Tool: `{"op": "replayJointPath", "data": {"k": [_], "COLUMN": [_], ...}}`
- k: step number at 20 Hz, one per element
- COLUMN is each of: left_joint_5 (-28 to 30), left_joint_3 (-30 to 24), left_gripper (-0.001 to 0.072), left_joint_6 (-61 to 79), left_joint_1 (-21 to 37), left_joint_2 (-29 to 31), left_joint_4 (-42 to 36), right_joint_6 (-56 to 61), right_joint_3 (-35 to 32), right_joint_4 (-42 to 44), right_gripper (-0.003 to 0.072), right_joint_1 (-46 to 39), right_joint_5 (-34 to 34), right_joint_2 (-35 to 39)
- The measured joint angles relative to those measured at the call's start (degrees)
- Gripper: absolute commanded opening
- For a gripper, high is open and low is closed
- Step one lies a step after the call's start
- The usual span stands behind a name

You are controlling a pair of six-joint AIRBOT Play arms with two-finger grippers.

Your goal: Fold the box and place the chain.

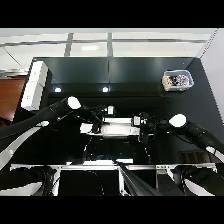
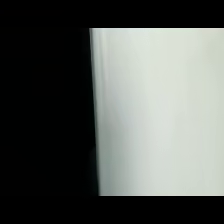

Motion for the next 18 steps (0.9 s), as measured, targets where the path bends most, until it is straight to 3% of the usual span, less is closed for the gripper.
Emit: {"op": "replayJointPath", "data": {"k": [7,18], "left_joint_5": [0.1,0.2], "left_joint_3": [0.0,0.0], "left_gripper": [0.0026,0.0026], "left_joint_6": [-0.5,-1.5], "left_joint_1": [0.0,0.0], "left_joint_2": [0.0,0.0], "left_joint_4": [0.0,0.0], "right_joint_6": [-3.3,1.8], "right_joint_3": [0.0,0.8], "right_joint_4": [2.6,-1.7], "right_gripper": [0.0708,0.0708], "right_joint_1": [0.2,0.7], "right_joint_5": [-1.0,-1.1], "right_joint_2": [-3.0,-4.2]}}
